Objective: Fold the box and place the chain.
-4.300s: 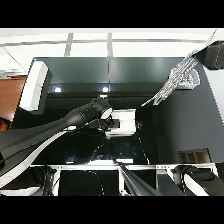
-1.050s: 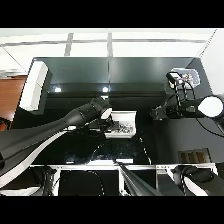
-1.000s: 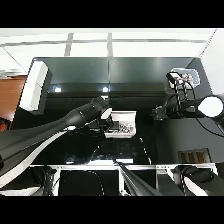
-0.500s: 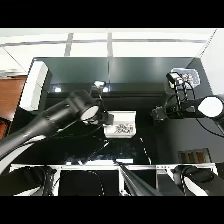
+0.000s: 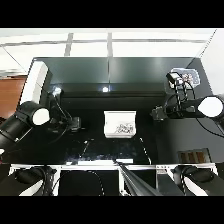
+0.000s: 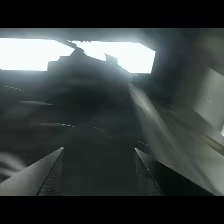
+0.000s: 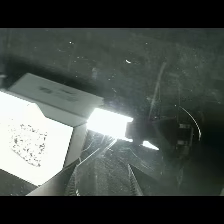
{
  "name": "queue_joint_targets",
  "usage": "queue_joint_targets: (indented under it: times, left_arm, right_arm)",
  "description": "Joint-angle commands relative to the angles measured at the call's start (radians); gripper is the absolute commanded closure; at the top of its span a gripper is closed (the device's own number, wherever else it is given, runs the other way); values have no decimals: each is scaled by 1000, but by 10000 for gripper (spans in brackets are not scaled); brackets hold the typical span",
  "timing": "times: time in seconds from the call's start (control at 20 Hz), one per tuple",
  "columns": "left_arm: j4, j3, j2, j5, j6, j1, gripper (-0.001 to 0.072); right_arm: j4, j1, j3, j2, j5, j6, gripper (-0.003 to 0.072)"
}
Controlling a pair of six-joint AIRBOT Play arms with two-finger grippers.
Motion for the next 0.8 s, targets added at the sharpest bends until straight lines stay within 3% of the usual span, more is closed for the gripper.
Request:
queue_joint_targets:
  times: [0.0, 0.1, 0.15, 0.2, 0.55, 0.75]
  left_arm:
    - [-681, -177, -27, 157, 672, 230, 189]
    - [-868, -187, -105, 108, 1001, 264, 183]
    - [-908, -185, -138, 109, 1117, 258, 63]
    - [-927, -185, -165, 123, 1208, 246, -5]
    - [-914, -185, -208, 150, 2112, 136, -5]
    - [-871, -183, -208, 325, 2303, 23, -9]
  right_arm:
    - [1, -1, 0, -1, -4, 21, 309]
    - [5, -1, 0, -1, -3, 32, 309]
    - [5, -1, 0, -1, -3, 39, 309]
    - [5, -1, 0, -1, -3, 51, 309]
    - [27, -1, 0, -1, -3, 82, 309]
    - [26, -1, 0, -1, -3, 82, 309]
